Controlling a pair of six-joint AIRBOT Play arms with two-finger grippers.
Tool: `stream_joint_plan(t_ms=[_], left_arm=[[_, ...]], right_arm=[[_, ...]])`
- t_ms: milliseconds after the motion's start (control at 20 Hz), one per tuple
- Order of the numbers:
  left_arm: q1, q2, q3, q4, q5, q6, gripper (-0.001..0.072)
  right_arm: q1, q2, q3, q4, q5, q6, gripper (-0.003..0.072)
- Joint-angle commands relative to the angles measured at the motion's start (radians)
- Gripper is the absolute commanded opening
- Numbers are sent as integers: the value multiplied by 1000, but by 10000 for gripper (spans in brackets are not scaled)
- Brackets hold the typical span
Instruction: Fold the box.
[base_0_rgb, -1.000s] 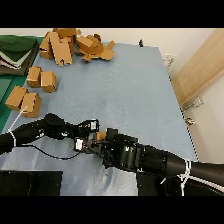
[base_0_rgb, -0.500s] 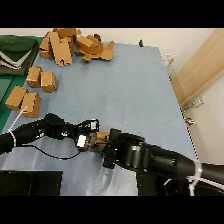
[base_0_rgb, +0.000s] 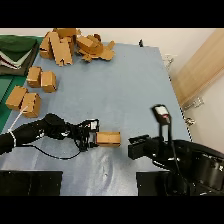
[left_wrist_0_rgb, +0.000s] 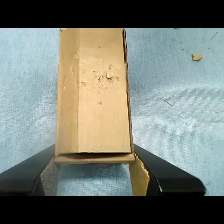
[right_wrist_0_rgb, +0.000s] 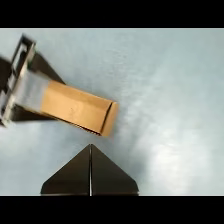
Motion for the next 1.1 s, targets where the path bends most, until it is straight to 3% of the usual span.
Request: stream_joint_plan(t_ms=[0,50,150,400,650,800,1050], left_arm=[[1,0,0,1,21,0,456],[1,0,0,1,22,0,456],[1,0,1,1,24,0,456],[2,0,1,1,23,0,457],[1,0,1,1,23,0,456],[1,0,1,1,21,0,457],[1,0,1,1,21,0,456]], right_arm=[[-108,135,-235,189,-469,371,0],[-173,107,-290,308,-627,371,0],[-255,43,-353,404,-843,371,0],[-293,-187,-357,464,-990,371,1],[-291,-467,-353,524,-1332,371,1],[-272,-542,-322,525,-1350,371,1],[-246,-545,-320,527,-1310,371,1]])
